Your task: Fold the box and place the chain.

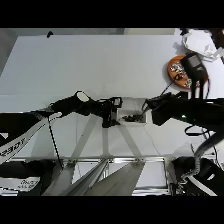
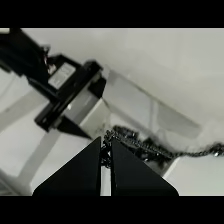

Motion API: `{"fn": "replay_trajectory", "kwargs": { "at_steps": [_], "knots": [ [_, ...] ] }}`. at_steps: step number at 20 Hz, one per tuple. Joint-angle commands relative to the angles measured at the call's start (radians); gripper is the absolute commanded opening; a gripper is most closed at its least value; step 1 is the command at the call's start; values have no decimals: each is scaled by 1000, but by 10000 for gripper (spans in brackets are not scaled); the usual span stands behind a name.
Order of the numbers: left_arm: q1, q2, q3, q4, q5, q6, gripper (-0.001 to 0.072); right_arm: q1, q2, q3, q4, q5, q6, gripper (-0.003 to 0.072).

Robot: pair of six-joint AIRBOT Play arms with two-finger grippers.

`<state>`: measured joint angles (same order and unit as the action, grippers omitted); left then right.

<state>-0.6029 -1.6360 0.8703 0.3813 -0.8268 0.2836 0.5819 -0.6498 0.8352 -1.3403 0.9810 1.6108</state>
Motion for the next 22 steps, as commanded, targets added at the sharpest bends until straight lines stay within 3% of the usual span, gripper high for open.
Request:
{"fn": "replay_trajectory", "kwargs": {
  "at_steps": [1, 8, 14, 15, 17, 18, 22],
  "knots": [
    [1, 0, 0, 0, 0, 0, 210, 29, -108, -17, 13, 66, 10, 12],
    [1, 0, 0, 0, 0, 0, 210, 29, -343, -111, 75, -218, 67, 12],
    [1, 0, 0, 0, 0, 0, 210, 29, -547, -111, 115, -234, 64, 14],
    [1, 0, 0, 0, 0, 0, 210, 29, -547, -111, 114, -237, 64, 20],
    [1, 0, 0, 0, 0, 0, 210, 29, -523, -111, 111, -237, 63, 158],
    [1, 0, 0, 0, 0, 0, 210, 29, -500, -111, 110, -230, 58, 180],
    [1, 0, 0, 0, 0, 0, 210, 28, -350, -111, 42, -171, 56, 180]
  ]
}}
